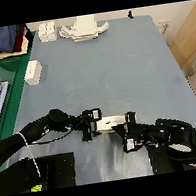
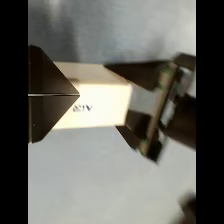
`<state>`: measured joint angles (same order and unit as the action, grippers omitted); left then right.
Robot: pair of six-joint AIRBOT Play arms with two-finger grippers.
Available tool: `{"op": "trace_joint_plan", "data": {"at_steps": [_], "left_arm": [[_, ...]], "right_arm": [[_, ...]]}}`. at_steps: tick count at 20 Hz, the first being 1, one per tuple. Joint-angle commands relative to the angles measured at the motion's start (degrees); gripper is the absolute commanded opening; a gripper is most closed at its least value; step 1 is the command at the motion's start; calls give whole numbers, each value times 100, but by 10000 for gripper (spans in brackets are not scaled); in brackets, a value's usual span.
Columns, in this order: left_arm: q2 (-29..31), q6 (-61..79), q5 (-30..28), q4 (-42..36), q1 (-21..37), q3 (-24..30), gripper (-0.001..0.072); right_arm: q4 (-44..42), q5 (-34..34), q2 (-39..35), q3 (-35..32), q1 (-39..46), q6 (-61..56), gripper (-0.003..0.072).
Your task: Fold the box.
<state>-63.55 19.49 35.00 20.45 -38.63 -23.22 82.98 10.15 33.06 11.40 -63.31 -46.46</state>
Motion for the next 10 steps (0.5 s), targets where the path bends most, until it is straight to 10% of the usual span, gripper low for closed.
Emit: {"op": "trace_joint_plan", "data": {"at_steps": [1, 10], "left_arm": [[-2, 20, -7, 11, 2, -7, 421], [-2, 20, -7, 11, 2, -7, 421]], "right_arm": [[76, -57, -492, 20, 11, -2, 4], [404, 455, -581, 315, 669, -1005, 4]]}}
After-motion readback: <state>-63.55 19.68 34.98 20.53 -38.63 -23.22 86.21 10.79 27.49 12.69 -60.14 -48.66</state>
